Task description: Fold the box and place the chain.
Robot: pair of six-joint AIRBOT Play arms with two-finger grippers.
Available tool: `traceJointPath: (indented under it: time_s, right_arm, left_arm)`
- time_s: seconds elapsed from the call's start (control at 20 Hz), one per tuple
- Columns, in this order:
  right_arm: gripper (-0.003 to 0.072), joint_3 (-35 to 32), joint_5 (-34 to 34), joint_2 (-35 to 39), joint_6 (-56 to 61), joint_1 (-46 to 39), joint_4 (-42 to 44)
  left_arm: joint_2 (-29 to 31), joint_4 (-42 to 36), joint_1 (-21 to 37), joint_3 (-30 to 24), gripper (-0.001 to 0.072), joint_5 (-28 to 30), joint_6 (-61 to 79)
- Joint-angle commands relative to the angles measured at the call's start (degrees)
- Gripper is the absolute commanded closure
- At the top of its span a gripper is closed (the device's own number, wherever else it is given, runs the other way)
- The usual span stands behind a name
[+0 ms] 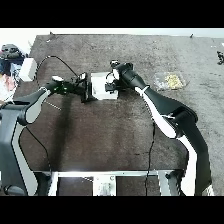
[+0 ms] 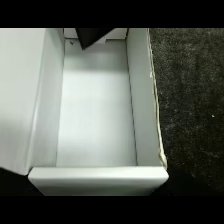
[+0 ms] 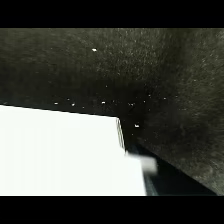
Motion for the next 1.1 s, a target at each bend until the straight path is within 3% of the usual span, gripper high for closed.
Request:
traceJointPath:
  time_s: [0.0, 0.3, 0.65, 0.7, 0.75, 0.9, 1.05]
  right_arm:
    - [0.0252, 0.07, -0.02, 2.71, -2.29, -0.20, -0.22]
    - [0.0255, 0.07, 0.11, 11.96, -16.87, -5.42, -0.52]
    - [0.0289, -1.31, 4.44, 17.77, -20.22, -24.96, -0.33]
    - [0.0436, -3.45, 2.82, 17.75, -20.85, -27.56, 0.35]
    - [0.0461, -5.88, 0.94, 17.73, -21.22, -29.94, 2.32]
    - [0.0461, -11.85, -1.20, 16.85, -22.56, -35.23, 8.68]
    - [0.0461, -13.46, -2.60, 15.19, -25.31, -36.06, 9.97]
  left_arm:
    - [-0.02, -0.02, 0.04, 0.00, 0.0492, 0.02, -0.04]
    - [-0.02, -0.02, 0.04, 0.00, 0.0492, 0.04, -0.02]
    - [-0.02, -0.02, 0.04, 0.00, 0.0492, 0.04, -0.02]
    - [-0.02, -0.02, 0.04, 0.00, 0.0492, 0.04, -0.02]
    - [-0.02, -0.02, 0.04, 0.00, 0.0492, 0.04, -0.02]
    - [-0.02, -0.02, 0.02, 0.00, 0.0492, 0.07, -0.02]
    - [-0.02, -0.02, 0.02, 0.00, 0.0492, 0.04, -0.02]
